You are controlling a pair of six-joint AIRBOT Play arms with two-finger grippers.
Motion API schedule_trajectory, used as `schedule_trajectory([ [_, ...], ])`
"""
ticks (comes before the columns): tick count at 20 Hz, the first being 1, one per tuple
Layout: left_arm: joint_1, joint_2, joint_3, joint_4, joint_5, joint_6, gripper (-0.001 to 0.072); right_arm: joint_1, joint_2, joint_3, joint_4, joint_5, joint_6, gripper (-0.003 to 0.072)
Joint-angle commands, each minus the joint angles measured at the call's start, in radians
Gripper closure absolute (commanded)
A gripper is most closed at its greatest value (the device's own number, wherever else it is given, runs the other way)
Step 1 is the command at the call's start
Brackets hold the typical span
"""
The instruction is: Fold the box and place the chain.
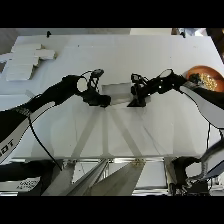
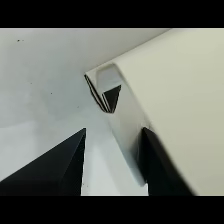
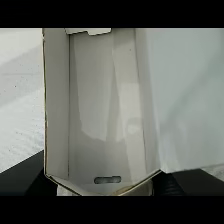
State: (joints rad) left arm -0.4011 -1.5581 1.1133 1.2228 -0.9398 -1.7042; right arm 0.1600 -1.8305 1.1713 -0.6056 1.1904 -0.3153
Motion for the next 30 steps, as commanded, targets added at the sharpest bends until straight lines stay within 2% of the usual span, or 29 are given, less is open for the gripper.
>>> schedule_trajectory([
  [1, -0.016, -0.003, 0.037, 0.106, -0.042, -0.102, 0.0332, 0.0, 0.0, 0.001, 0.0, -0.001, 0.001, 0.0164],
  [5, -0.037, -0.003, 0.079, 0.126, -0.039, -0.144, 0.0362, 0.0, 0.0, 0.001, 0.0, -0.002, 0.001, 0.0164],
  [14, -0.05, -0.026, 0.08, 0.121, -0.093, -0.337, 0.0362, 0.0, 0.0, 0.001, 0.0, -0.001, 0.001, 0.0164],
  [18, -0.065, -0.034, 0.09, 0.133, -0.033, -0.373, 0.0362, 0.0, 0.0, 0.001, 0.0, -0.002, 0.0, 0.0164],
  [21, -0.092, -0.083, 0.187, 0.215, -0.114, -0.373, 0.0373, 0.0, 0.0, 0.001, 0.0, -0.002, 0.001, 0.0164],
  [26, -0.108, -0.187, 0.352, 0.249, -0.274, -0.372, 0.0372, 0.0, 0.0, 0.001, 0.0, -0.001, 0.001, 0.0164],
  [30, -0.118, -0.217, 0.368, 0.277, -0.343, -0.373, 0.0372, 0.0, 0.0, 0.001, 0.0, -0.001, 0.001, 0.0164],
])
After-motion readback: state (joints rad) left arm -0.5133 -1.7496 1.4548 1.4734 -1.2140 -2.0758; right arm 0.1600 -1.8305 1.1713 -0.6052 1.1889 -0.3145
